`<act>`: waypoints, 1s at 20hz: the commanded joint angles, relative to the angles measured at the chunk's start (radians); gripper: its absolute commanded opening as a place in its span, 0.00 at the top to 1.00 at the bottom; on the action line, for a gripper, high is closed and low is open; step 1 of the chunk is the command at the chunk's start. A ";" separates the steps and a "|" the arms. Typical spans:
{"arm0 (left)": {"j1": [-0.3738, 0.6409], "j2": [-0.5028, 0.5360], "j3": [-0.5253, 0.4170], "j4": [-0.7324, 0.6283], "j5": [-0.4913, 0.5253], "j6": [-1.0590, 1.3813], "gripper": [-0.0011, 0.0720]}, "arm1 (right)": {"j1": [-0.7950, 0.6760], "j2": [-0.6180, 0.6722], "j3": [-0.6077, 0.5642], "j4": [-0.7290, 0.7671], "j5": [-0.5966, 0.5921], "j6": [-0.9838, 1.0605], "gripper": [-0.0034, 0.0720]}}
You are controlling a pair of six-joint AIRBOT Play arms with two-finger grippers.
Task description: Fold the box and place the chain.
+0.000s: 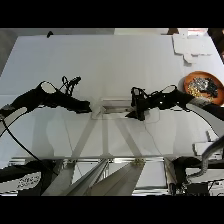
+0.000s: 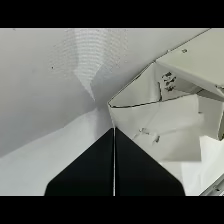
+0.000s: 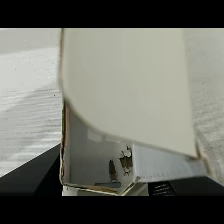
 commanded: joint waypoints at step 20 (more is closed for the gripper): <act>0.046 0.002 -0.032 0.023 0.065 0.006 0.98 | 0.000 0.001 0.000 0.001 0.000 0.000 0.43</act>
